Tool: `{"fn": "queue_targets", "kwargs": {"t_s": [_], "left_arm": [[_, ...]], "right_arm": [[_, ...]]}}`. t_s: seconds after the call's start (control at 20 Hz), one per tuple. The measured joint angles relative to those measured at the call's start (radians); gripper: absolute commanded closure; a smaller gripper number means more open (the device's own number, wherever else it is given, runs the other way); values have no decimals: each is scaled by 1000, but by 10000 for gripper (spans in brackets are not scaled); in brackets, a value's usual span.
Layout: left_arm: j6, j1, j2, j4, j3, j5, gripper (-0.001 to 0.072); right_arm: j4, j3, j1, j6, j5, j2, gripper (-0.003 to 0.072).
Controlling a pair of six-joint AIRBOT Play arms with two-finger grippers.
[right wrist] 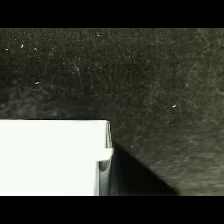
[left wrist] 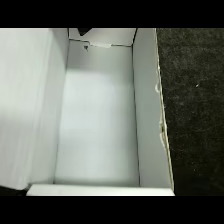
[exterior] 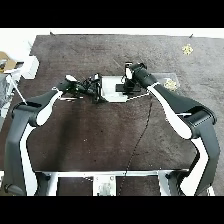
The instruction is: Fold the box and place the chain.
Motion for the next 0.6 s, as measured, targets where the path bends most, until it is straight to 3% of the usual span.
{"fn": "queue_targets", "kwargs": {"t_s": [0.1, 0.2, 0.55, 0.6], "left_arm": [[0, 0, 0, 0, 0, 0, 246], [0, 0, 0, 0, 0, 0, 246], [0, 0, 0, 0, 0, 0, 246], [0, 0, 0, 0, 0, 0, 246]], "right_arm": [[-1, 0, -2, 0, -1, 5, 304], [7, 0, 1, -9, -4, 17, 169], [14, 0, -11, -167, 43, 121, 171], [11, 0, -20, -208, 47, 149, 215]]}}
